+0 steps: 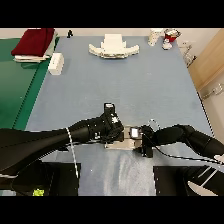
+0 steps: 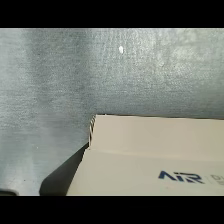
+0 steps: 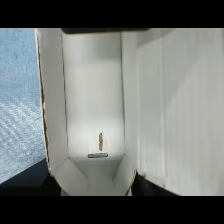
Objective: Fold the box.
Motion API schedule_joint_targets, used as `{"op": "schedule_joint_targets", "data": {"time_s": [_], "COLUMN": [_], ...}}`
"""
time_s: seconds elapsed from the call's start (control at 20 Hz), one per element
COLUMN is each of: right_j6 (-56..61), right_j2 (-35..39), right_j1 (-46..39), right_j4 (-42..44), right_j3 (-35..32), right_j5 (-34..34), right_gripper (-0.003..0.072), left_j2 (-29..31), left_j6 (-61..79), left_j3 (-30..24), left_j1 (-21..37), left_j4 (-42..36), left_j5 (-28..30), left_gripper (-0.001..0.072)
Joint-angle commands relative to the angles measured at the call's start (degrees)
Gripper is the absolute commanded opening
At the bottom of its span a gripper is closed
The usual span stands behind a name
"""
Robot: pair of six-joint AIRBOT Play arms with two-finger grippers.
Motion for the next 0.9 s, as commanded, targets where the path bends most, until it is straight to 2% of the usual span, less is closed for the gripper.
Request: {"op": "schedule_joint_targets", "data": {"time_s": [0.0,0.1,0.2,0.4,0.65,0.7,0.75,0.8,0.85], "right_j6": [0.0,0.0,0.0,0.0,0.0,0.0,0.0,0.0,0.0], "right_j2": [0.1,0.1,0.1,0.1,0.1,0.1,0.1,0.1,0.1], "right_j1": [0.0,0.0,0.0,0.0,0.0,0.0,0.0,0.0,0.0], "right_j4": [0.0,0.0,0.0,0.0,0.0,0.0,0.0,0.0,0.0], "right_j3": [0.0,0.0,0.0,0.0,0.0,0.0,0.0,0.0,0.0], "right_j5": [0.0,0.0,0.0,0.0,0.0,0.0,0.0,0.0,0.0], "right_gripper": [0.0411,0.0411,0.0411,0.0411,0.0411,0.0411,0.0411,0.0410,0.0410], "left_j2": [0.0,0.1,0.2,2.8,14.0,16.2,18.3,19.8,20.8], "left_j6": [-0.3,0.1,1.1,2.2,6.0,7.4,9.0,12.9,15.5], "left_j3": [0.0,0.1,0.4,0.5,0.5,0.5,0.5,0.5,0.5], "left_j1": [0.0,0.0,-0.1,0.0,-1.0,-1.5,-1.9,-2.4,-2.7], "left_j4": [-0.3,-0.3,-0.3,-0.2,-0.3,-0.3,-0.4,-0.3,-0.3], "left_j5": [-0.8,-0.8,-1.3,-1.9,-7.5,-8.4,-9.2,-8.9,-8.2], "left_gripper": [0.0014,0.0028,0.0663,0.0658,0.0657,0.0554,0.0147,0.0011,0.0014]}}
